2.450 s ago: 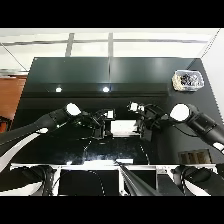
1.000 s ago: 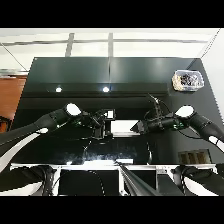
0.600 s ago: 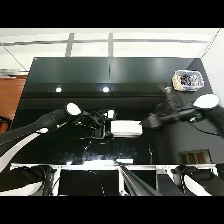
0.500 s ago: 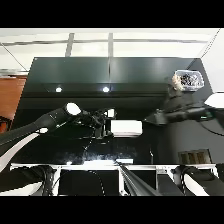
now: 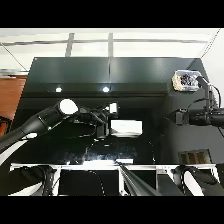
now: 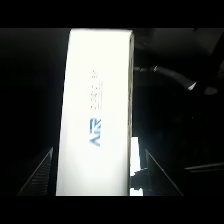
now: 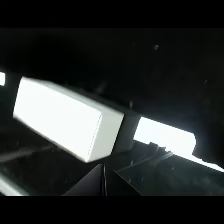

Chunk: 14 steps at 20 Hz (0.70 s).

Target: Fold the box and place the chain.

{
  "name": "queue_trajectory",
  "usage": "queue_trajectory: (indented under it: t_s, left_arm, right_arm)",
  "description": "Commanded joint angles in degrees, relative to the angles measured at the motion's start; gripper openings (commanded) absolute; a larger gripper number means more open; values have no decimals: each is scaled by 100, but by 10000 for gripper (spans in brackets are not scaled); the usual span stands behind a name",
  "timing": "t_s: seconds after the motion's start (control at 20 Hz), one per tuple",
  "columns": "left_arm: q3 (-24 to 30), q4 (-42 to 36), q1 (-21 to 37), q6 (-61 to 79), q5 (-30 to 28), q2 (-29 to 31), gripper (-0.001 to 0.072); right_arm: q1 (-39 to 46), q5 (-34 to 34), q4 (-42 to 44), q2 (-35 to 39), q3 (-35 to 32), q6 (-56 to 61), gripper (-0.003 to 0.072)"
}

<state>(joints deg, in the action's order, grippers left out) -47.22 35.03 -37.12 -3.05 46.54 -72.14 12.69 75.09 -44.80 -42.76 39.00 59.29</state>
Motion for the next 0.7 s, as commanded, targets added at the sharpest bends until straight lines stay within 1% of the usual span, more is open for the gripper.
queue_trajectory:
  t_s: [0.0,0.15,0.25,0.4,0.65]
  left_arm:
    - [-431,61,-354,-472,-4,-310,709]
    - [-763,170,-490,-527,-17,-807,709]
    - [-841,219,-511,-713,-129,-960,708]
    - [-841,463,-562,-791,-170,-1025,709]
    - [-841,498,-564,-796,-184,-1025,708]
  right_arm:
    - [52,-297,22,46,-55,26,14]
    - [52,-291,20,46,-55,22,14]
    - [52,-293,17,46,-55,9,14]
    - [52,-291,17,46,-55,7,14]
    - [52,-315,20,46,-83,7,14]
